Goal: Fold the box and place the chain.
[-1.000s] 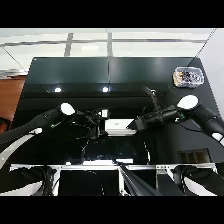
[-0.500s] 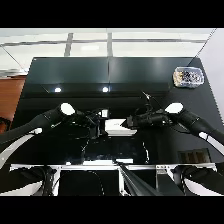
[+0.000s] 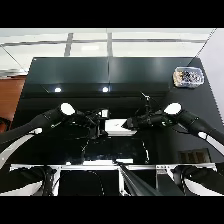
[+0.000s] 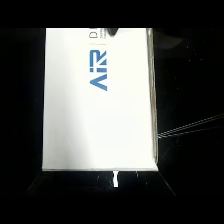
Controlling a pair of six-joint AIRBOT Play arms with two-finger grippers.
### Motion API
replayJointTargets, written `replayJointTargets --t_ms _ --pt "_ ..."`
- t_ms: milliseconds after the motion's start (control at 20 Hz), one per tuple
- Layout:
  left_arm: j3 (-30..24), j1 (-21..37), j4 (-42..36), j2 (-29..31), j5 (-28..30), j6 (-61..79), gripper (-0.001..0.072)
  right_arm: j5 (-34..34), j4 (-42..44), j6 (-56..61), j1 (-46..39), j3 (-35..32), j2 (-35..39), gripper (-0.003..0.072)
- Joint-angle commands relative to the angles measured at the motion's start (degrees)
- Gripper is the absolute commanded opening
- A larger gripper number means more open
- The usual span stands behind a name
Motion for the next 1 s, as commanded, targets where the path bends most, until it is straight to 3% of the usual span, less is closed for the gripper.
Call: replayJointTargets --t_ms 0,150,350,450,500,550,750,950 --pt "0.0 0.0 0.0 0.0 0.0 0.0 0.0406 -0.3 -0.6 0.2 0.0 0.0 0.0 0.0011" --pt "0.0 0.0 0.0 0.0 -0.1 0.0 0.0406 3.0 -0.6 0.1 -0.8 0.5 0.1 0.0011" --pt "0.1 0.1 0.0 0.0 0.0 0.0 0.0406 20.4 -0.7 -1.9 -8.4 4.1 4.0 0.0011" --pt "0.7 0.1 0.0 0.1 -0.9 0.0 0.0435 25.4 -1.5 -1.9 -14.6 4.3 8.6 0.0011" --pt "1.0 0.1 0.3 0.4 -1.7 -1.5 0.0682 26.7 -3.5 -1.2 -18.2 4.3 11.5 0.0011" --pt "1.3 0.1 0.4 0.8 -2.0 -3.4 0.0717 27.2 -6.1 -0.2 -21.5 4.3 14.3 0.0011" --pt "3.0 0.1 2.9 6.0 -8.1 -5.3 0.0716 28.9 -13.1 1.6 -32.5 4.3 23.6 0.0011" --pt "5.6 -2.5 0.7 9.6 -6.4 -6.5 0.0715 28.2 -13.6 0.7 -36.8 4.3 25.2 0.0011"
